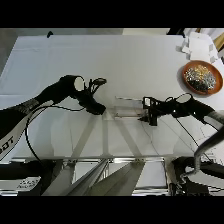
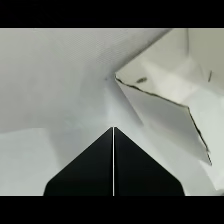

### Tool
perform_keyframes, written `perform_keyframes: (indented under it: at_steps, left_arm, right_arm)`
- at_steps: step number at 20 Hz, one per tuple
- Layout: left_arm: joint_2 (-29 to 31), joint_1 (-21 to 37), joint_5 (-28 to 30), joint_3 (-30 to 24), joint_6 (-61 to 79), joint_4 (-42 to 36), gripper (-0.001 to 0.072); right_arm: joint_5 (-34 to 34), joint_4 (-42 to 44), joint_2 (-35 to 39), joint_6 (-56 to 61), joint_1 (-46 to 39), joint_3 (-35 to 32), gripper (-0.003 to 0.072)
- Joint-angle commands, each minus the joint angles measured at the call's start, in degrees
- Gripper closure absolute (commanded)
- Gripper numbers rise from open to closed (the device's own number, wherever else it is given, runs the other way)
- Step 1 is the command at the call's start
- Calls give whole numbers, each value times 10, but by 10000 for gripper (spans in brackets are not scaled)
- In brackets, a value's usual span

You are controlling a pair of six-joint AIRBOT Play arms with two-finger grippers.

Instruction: Fold the box and place the chain.

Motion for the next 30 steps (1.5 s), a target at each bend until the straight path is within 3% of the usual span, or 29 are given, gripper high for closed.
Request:
perform_keyframes:
  at_steps: [1, 15, 21, 30]
  left_arm:
    - [-13, -4, 25, 0, -8, -14, 705]
    - [-19, -14, 38, 0, -8, -28, 705]
    - [-19, -13, 28, 0, -28, 24, 706]
    - [-18, -15, 40, 0, -13, -44, 701]
  right_arm:
    - [0, 0, 0, 0, 0, 0, 287]
    - [0, 0, 0, 0, 0, 0, 287]
    - [0, 0, 0, 0, 0, 0, 287]
    - [0, 0, 0, 0, 0, 0, 287]
